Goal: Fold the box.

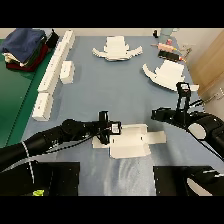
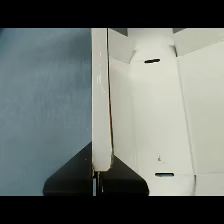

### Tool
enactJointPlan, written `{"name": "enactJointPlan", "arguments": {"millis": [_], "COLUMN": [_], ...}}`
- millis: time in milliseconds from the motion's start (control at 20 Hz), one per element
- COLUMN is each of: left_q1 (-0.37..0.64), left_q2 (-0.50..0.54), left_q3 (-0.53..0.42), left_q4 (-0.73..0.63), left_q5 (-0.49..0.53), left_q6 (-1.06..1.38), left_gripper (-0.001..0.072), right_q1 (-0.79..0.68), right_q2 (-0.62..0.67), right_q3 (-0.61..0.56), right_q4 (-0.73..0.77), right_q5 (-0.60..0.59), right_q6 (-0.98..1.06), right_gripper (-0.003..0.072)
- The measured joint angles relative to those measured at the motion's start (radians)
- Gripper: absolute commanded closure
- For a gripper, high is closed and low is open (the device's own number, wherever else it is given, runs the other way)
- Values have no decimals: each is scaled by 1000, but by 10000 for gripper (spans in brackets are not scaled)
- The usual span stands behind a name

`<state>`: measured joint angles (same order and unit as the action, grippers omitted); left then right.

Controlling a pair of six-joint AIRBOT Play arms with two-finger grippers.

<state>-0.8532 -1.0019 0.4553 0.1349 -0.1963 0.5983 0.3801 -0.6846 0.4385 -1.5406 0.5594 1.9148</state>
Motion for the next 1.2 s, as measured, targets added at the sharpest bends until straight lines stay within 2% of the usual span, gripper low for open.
{"name": "enactJointPlan", "arguments": {"millis": [250,450,900,1200], "left_q1": [68,84,-47,-87], "left_q2": [0,-8,-12,-12], "left_q3": [41,49,-3,-23], "left_q4": [29,42,24,-2], "left_q5": [-61,-84,22,64], "left_q6": [-27,-31,1,2], "left_gripper": [694,699,699,698], "right_q1": [0,0,0,0], "right_q2": [0,0,18,20], "right_q3": [0,0,0,0], "right_q4": [0,0,0,0], "right_q5": [-13,-24,-34,-35], "right_q6": [0,10,25,26], "right_gripper": [683,683,683,683]}}
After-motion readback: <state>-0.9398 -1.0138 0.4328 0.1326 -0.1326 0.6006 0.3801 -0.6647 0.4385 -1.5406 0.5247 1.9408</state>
